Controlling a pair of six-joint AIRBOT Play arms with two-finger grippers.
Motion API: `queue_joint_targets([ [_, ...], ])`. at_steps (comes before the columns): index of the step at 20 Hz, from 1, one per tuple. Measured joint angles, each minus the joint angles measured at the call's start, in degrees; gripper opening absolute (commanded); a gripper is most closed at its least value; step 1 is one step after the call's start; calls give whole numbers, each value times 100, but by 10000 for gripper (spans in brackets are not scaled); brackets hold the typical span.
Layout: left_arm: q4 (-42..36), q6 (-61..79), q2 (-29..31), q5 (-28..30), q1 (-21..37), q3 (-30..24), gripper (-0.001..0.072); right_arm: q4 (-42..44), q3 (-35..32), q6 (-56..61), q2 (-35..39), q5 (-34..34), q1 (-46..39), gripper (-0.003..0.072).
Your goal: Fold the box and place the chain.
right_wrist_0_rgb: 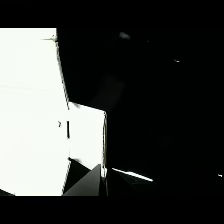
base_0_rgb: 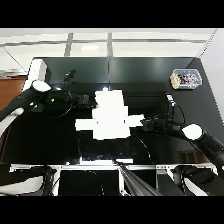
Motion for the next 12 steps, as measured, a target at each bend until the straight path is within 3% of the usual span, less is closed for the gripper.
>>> queue_joint_targets([
  [4, -13, 323, -1012, -922, -4, 833, 611, 17, -24, 2, 0, -13, 35, 13],
  [6, 17, 667, -1421, -1563, -28, 1246, 480, 17, -28, 2, 0, 13, 42, 13],
  [10, 485, 1410, -1923, -2557, -199, 1902, 344, 22, -31, -2, 0, 55, 42, 13],
  [12, 588, 1808, -2033, -2767, -310, 2087, 328, 24, -28, -7, 0, 59, 42, 13],
])
